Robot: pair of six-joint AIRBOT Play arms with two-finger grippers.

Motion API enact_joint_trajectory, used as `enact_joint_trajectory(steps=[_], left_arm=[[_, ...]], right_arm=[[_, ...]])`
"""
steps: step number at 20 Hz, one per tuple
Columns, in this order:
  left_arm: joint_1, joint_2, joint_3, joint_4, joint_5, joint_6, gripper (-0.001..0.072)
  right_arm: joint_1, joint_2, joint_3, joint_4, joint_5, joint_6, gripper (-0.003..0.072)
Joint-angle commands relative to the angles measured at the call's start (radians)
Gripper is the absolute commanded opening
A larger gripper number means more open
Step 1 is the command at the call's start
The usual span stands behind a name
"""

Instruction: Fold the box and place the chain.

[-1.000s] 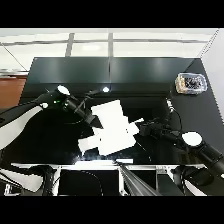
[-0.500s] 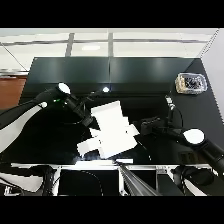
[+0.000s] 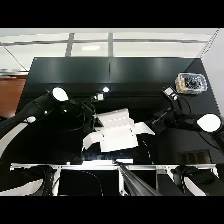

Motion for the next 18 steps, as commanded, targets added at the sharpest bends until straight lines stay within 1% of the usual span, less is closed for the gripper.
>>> enact_joint_trajectory(steps=[1,2,3,4,9,10,14,18], left_arm=[[-0.069,0.015,-0.015,0.073,0.234,0.125,0.0025],[-0.083,0.013,-0.015,0.075,0.280,0.125,0.0025],[-0.090,0.009,-0.015,0.075,0.303,0.125,0.0025],[-0.096,0.000,-0.015,0.079,0.304,0.125,0.0026],[-0.100,-0.070,-0.015,0.089,0.265,0.124,0.0026],[-0.100,-0.070,-0.014,0.089,0.265,0.124,0.0026],[-0.106,-0.070,-0.005,0.083,0.262,0.117,0.0026],[-0.107,-0.070,-0.005,0.086,0.239,0.118,0.0026]], right_arm=[[0.000,0.000,0.016,0.056,0.010,-0.009,0.0684],[0.013,0.000,0.016,0.023,0.021,-0.041,0.0685],[0.031,-0.002,0.011,-0.014,0.023,-0.079,0.0685],[0.047,-0.004,-0.002,-0.024,0.016,-0.110,0.0684],[0.155,-0.015,-0.093,-0.020,-0.056,-0.211,0.0684],[0.180,-0.015,-0.112,-0.021,-0.072,-0.238,0.0684],[0.272,-0.015,-0.171,-0.024,-0.090,-0.459,0.0684],[0.334,-0.019,-0.200,-0.024,-0.167,-0.545,0.0684]])
